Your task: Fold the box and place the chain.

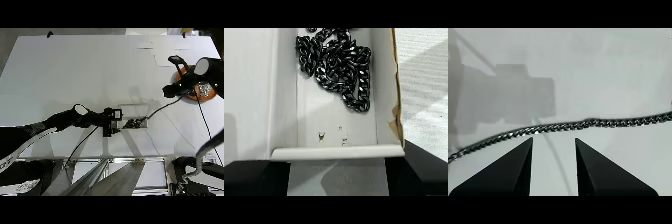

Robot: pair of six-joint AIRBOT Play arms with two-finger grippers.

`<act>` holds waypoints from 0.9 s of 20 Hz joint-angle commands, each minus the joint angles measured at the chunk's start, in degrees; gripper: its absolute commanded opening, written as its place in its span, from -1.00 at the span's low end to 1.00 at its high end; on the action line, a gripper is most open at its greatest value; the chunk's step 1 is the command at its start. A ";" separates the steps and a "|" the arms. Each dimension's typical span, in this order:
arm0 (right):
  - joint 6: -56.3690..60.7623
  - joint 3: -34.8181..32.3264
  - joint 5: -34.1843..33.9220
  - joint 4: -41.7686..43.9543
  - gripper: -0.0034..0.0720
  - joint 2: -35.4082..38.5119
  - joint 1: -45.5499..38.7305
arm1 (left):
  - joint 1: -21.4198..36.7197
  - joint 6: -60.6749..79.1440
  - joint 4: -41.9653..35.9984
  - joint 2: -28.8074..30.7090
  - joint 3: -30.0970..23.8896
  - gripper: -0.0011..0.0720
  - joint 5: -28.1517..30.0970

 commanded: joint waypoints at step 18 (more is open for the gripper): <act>10.34 -10.40 -11.72 -5.01 -0.09 -2.75 -0.42 | -0.02 0.00 0.02 -0.02 0.04 -0.40 0.00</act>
